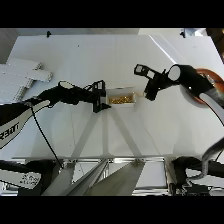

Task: Fold the box and place the chain.

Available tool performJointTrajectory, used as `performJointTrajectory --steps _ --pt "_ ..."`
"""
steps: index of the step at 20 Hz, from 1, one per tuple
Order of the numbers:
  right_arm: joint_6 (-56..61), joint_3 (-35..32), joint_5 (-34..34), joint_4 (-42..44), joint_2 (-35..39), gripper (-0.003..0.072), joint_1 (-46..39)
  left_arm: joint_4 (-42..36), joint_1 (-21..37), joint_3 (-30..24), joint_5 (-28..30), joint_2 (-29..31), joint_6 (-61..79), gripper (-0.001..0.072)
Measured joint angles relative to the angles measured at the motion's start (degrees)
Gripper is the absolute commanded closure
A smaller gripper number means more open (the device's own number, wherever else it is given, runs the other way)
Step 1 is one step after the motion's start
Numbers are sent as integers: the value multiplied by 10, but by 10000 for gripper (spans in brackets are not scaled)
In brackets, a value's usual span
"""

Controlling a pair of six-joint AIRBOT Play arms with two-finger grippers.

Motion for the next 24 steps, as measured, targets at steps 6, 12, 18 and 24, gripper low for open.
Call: performJointTrajectory --steps 6,12,18,24 --pt "-30 0 -1 115 46 680 38 0 0 0 0 0 0 316" --pt "-68 0 16 206 54 680 89 0 0 0 1 0 -1 316" --pt "-75 0 21 229 55 338 100 0 0 0 0 0 0 316" --pt "-76 6 31 263 55 358 95 0 0 0 0 0 0 316"
